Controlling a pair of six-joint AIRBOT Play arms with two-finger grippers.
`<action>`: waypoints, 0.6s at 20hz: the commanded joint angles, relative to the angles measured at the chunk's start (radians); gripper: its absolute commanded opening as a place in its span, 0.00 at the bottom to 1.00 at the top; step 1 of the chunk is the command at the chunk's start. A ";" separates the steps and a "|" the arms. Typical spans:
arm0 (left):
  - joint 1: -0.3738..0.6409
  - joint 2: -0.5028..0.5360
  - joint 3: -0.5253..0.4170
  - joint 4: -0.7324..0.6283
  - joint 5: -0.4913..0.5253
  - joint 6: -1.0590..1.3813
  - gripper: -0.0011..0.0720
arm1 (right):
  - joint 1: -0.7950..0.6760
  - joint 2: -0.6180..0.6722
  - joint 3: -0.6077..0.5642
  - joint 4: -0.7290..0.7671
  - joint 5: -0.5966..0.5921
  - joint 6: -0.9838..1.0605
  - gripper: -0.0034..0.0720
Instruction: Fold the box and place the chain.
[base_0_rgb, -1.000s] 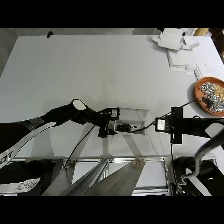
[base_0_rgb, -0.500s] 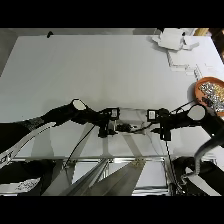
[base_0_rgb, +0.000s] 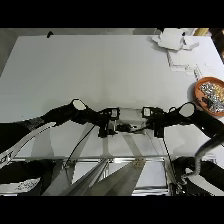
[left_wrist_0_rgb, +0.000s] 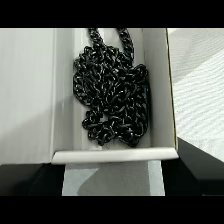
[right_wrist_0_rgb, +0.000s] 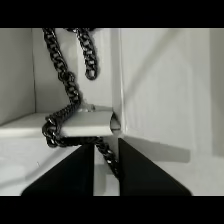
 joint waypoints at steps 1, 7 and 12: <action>0.001 0.001 0.000 0.000 0.000 0.000 0.39 | 0.019 -0.001 -0.001 -0.012 0.047 0.007 0.07; 0.001 0.001 0.000 0.000 0.000 0.000 0.39 | 0.019 0.266 -0.001 -0.181 0.142 0.179 0.07; 0.001 0.001 0.000 0.000 0.000 0.000 0.39 | 0.019 0.487 -0.001 0.026 0.200 0.189 0.07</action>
